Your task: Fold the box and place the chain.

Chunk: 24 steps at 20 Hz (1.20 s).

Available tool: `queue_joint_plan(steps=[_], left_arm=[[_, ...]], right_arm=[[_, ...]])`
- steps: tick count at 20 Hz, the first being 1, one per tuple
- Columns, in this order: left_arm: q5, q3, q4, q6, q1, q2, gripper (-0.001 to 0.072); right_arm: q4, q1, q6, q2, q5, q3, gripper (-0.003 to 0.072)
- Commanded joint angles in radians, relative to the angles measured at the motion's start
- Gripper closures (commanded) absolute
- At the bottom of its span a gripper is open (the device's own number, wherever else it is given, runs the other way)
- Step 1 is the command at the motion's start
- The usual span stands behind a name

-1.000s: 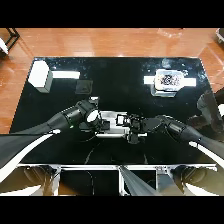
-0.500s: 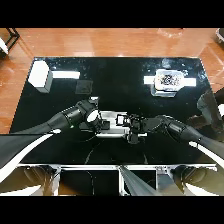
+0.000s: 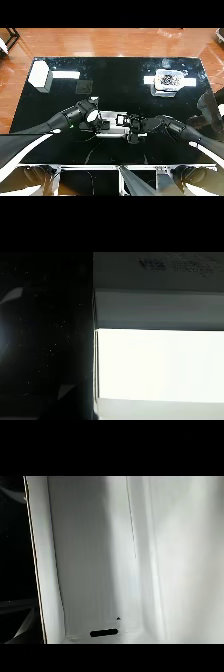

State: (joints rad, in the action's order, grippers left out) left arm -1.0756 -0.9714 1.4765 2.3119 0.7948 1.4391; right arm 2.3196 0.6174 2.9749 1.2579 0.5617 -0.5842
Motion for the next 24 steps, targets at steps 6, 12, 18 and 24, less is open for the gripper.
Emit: queue_joint_plan(steps=[6, 12, 18, 24], left_arm=[[-0.018, 0.000, 0.007, -0.059, -0.012, -0.038, 0.0687], [-0.050, 0.000, 0.060, -0.065, -0.022, -0.037, 0.0687], [-0.055, 0.000, 0.056, -0.066, -0.031, -0.029, 0.0688], [-0.055, 0.000, 0.056, -0.066, -0.031, -0.029, 0.0687]], right_arm=[[-0.170, -0.031, -0.197, -0.178, 0.150, -0.003, -0.0034], [-0.246, -0.031, -0.122, -0.195, 0.150, -0.002, -0.0029], [-0.084, -0.028, 0.011, -0.130, 0.110, -0.003, 0.0139], [-0.039, -0.021, 0.011, -0.108, 0.083, -0.003, 0.0140]])
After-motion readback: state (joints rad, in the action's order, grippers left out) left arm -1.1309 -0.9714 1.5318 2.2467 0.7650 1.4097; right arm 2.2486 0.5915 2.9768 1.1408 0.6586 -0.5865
